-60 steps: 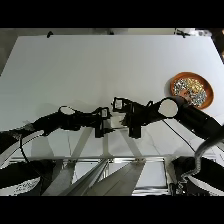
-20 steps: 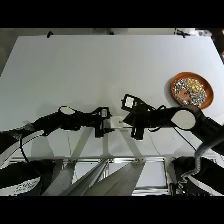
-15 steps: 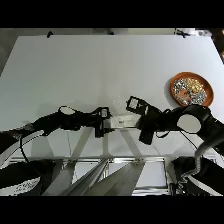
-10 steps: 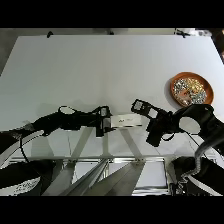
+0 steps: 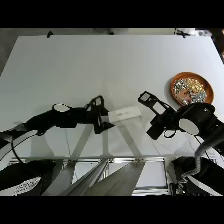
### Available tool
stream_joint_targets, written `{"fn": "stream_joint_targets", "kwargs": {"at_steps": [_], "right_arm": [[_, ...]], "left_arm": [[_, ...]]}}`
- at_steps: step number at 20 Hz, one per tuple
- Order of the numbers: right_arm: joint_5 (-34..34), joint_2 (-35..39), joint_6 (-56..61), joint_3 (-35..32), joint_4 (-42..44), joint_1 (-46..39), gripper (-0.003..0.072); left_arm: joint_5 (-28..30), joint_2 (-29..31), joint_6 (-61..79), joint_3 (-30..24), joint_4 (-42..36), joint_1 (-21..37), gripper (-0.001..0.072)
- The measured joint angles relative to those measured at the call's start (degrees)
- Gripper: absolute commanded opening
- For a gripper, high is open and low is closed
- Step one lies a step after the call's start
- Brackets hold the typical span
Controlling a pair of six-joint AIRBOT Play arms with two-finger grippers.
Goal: Fold the box and place the chain.
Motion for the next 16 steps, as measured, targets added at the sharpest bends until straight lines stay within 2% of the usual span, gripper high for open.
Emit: {"fn": "stream_joint_targets", "kwargs": {"at_steps": [2,4,7,9,13,16], "right_arm": [[-2.6,-0.09,4.46,0.0,-2.73,0.0,0.0011],[-5.16,-0.13,7.23,0.0,-4.28,0.0,0.0011],[-9.14,-0.17,9.4,0.0,-5.35,0.0,0.0011],[-12.63,-0.17,10.08,0.0,-5.2,0.0,0.0011],[-18.84,-0.17,10.62,0.0,-4.35,0.0,0.0011],[-21.66,-0.17,10.82,0.0,-4.15,0.0,0.0011]], "left_arm": [[2.49,4.35,-11.78,0.0,7.8,4.79,0.0004],[3.61,9.6,-24.96,0.0,19.02,10.95,0.0004],[3.72,17.84,-43.23,0.0,35.39,22.25,0.0004],[2.71,22.03,-51.8,0.0,43.3,30.32,0.0004],[-1.46,25.4,-60.52,-0.13,52.78,44.92,0.0004],[-3.82,24.85,-64.46,-0.35,57.05,51.78,0.0004]]}}
